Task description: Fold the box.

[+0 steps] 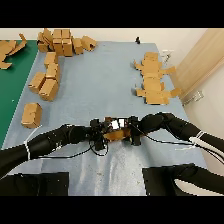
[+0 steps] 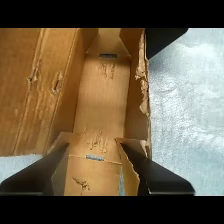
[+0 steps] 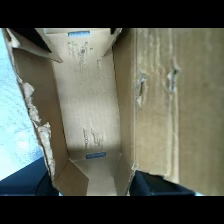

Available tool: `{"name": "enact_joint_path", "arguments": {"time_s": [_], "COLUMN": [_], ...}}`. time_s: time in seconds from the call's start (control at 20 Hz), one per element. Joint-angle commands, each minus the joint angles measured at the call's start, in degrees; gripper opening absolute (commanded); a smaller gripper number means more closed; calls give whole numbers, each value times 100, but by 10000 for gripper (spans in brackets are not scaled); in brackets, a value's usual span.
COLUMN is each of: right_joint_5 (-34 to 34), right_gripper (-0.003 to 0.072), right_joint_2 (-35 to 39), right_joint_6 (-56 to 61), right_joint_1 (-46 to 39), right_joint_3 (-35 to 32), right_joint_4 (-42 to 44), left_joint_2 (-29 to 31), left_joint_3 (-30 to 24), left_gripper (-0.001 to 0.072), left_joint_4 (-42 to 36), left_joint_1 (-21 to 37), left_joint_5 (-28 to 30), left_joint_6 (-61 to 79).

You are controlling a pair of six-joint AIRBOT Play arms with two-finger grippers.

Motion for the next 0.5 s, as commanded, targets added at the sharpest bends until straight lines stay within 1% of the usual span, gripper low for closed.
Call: {"name": "enact_joint_path", "arguments": {"time_s": [0.0,0.3,0.35,0.4,0.45], "right_joint_5": [2,2,2,0,2], "right_gripper": [499,499,499,499,499], "right_joint_2": [-4,-4,-4,-4,-4], "right_joint_6": [9,9,9,9,9], "right_joint_1": [4,4,4,4,4], "right_joint_3": [-2,-2,-2,-2,-2], "right_joint_4": [4,4,4,2,4], "left_joint_2": [-7,11,52,164,306], "left_joint_3": [0,0,0,0,0], "left_gripper": [533,530,392,23,11], "left_joint_4": [-79,-46,-48,-2,20], "left_joint_1": [-2,63,103,157,201], "left_joint_5": [76,66,20,-160,-341], "left_joint_6": [-20,-33,-184,-328,-481]}}
